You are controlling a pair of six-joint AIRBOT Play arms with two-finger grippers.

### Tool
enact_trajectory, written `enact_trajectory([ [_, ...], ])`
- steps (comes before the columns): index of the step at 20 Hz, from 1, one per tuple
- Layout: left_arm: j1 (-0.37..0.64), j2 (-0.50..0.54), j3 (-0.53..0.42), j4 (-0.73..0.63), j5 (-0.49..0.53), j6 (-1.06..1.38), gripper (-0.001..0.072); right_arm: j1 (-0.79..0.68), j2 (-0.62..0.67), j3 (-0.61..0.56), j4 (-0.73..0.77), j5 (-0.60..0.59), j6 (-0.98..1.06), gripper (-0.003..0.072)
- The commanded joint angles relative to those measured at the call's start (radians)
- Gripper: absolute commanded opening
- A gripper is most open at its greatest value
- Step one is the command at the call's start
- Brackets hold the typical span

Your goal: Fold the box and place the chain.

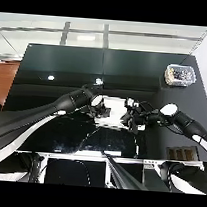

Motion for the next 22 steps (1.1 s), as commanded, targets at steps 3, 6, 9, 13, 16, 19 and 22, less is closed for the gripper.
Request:
enact_trajectory([
  [3,0.001,0.0,0.0,-0.001,0.002,0.0,0.0025,0.0,-0.004,0.0,0.007,0.012,0.026,0.0273],
  [6,0.001,0.0,0.0,-0.001,0.002,-0.001,0.0026,-0.001,-0.003,0.0,0.005,0.029,0.05,0.0147],
  [9,0.001,0.0,0.0,-0.001,0.001,0.0,0.0025,-0.053,0.005,0.024,-0.046,0.153,0.409,0.0012],
  [13,0.001,0.0,0.0,-0.001,0.001,0.0,0.0025,-0.28,0.115,0.166,-0.293,0.5,0.694,0.0012],
  [16,0.001,0.0,0.0,-0.001,0.001,0.0,0.0025,-0.551,0.169,0.177,-0.395,0.436,0.99,0.0013],
  [19,0.001,0.0,0.0,-0.001,0.001,0.0,0.0026,-0.737,0.169,0.048,-0.391,0.264,1.287,0.0013],
  [22,0.001,0.0,0.0,-0.001,0.001,-0.001,0.0025,-0.703,0.165,-0.113,-0.32,0.141,1.433,0.0012],
])
